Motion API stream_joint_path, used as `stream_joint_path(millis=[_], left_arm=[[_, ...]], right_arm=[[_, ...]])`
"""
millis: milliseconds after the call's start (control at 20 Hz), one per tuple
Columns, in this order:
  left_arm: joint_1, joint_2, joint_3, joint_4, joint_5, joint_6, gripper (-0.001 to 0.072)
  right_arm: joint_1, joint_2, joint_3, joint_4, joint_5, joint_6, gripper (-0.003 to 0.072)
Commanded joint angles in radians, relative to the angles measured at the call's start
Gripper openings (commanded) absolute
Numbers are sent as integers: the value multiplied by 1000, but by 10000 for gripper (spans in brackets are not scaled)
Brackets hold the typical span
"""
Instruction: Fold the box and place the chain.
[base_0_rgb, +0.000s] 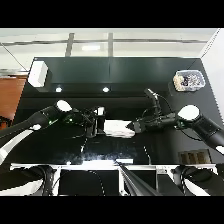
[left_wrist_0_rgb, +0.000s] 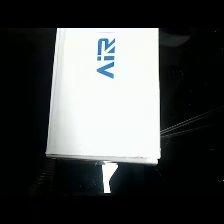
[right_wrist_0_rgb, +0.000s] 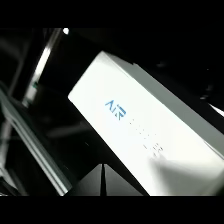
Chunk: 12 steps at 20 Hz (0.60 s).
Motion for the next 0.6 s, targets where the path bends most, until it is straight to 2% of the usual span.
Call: stream_joint_path(millis=[0, 300, 550], left_arm=[[-1, 0, 0, 0, 1, 0, 464], [-1, 0, 0, 0, 1, 0, 464], [-1, 0, 0, 0, 1, 0, 464]], right_arm=[[8, -48, -33, 222, -24, 29, 22], [16, -164, -34, 204, -19, 30, 22], [16, -219, -34, 115, -57, 47, 22]])
